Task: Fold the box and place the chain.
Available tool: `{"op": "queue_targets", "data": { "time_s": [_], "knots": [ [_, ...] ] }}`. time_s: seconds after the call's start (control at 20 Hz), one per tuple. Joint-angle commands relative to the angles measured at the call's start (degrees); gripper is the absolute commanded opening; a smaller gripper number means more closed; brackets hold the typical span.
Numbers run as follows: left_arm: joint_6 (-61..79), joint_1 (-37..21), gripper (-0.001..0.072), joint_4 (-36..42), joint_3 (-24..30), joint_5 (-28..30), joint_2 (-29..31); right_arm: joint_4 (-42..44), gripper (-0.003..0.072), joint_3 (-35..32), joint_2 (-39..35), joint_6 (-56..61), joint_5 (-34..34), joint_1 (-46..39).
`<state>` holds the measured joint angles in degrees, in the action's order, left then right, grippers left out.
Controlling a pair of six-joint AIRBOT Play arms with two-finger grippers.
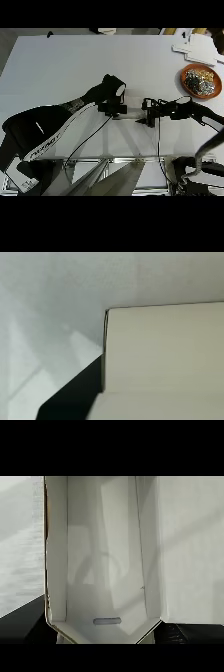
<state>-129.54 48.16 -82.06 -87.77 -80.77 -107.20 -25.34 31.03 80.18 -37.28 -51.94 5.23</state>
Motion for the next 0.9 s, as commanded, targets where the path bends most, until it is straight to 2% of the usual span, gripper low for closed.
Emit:
{"op": "queue_targets", "data": {
  "time_s": [0.0,0.25,0.3,0.4,0.45,0.5,0.7,0.85],
  "knots": [
    [0.3,0.2,0.0005,0.3,1.4,0.9,0.2,0.1,0.0400,0.0,0.0,-0.2,0.3,0.0],
    [-1.0,0.0,0.0016,0.0,1.4,2.1,1.4,0.1,0.0400,0.0,0.0,-0.3,0.3,0.0],
    [-0.9,0.0,0.0057,0.0,1.4,2.0,1.6,0.1,0.0400,0.0,0.0,-0.3,0.3,0.0],
    [-0.5,0.0,0.0357,0.0,1.4,2.1,2.4,0.1,0.0400,0.0,0.0,-0.3,0.3,0.0],
    [-0.2,-0.3,0.0468,0.0,1.4,2.2,3.1,0.1,0.0400,0.0,0.0,-0.3,0.3,0.0],
    [0.9,-0.5,0.0531,0.3,1.4,2.1,4.0,0.1,0.0400,0.0,0.0,-0.3,0.3,0.0],
    [12.3,-2.9,0.0528,2.9,1.5,0.5,9.9,0.1,0.0400,0.0,0.0,-0.3,0.2,0.0],
    [24.2,-5.7,0.0528,5.1,2.0,-3.4,16.0,0.1,0.0400,0.0,0.0,-0.3,0.3,0.0]
  ]
}}
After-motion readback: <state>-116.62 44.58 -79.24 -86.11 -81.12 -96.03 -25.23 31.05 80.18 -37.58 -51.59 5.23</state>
